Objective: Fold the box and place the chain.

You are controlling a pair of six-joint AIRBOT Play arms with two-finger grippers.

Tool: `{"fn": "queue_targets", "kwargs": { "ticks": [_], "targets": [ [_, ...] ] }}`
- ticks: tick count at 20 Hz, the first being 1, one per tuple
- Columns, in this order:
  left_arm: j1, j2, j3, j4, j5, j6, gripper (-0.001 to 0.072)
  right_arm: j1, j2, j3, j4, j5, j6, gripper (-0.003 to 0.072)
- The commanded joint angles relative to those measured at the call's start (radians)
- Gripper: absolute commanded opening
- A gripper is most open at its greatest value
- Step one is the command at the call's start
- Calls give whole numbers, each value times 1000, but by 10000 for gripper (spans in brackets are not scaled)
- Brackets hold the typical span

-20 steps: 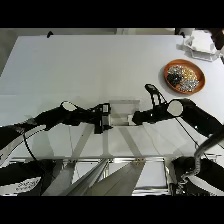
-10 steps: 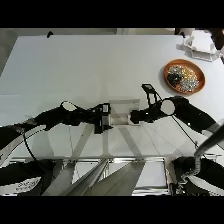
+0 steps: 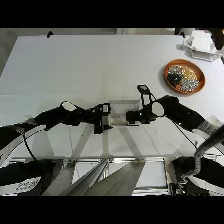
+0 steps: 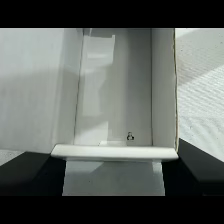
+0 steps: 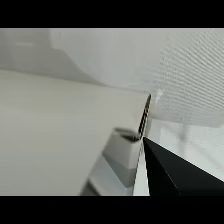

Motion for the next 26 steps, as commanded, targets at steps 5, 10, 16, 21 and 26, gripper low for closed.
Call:
{"fn": "queue_targets", "kwargs": {
  "ticks": [5,10,16,21,26],
  "targets": [
    [0,0,0,0,0,-1,410,67,-65,26,-176,31,245,504],
    [0,0,0,0,0,-1,410,78,-75,44,-194,47,250,503],
    [0,0,0,0,0,-1,410,78,-151,155,-217,140,264,502],
    [0,0,0,0,0,-1,410,84,-161,174,-217,182,262,458],
    [0,0,0,0,0,-1,410,100,-164,174,-229,196,265,435]
  ]
}}
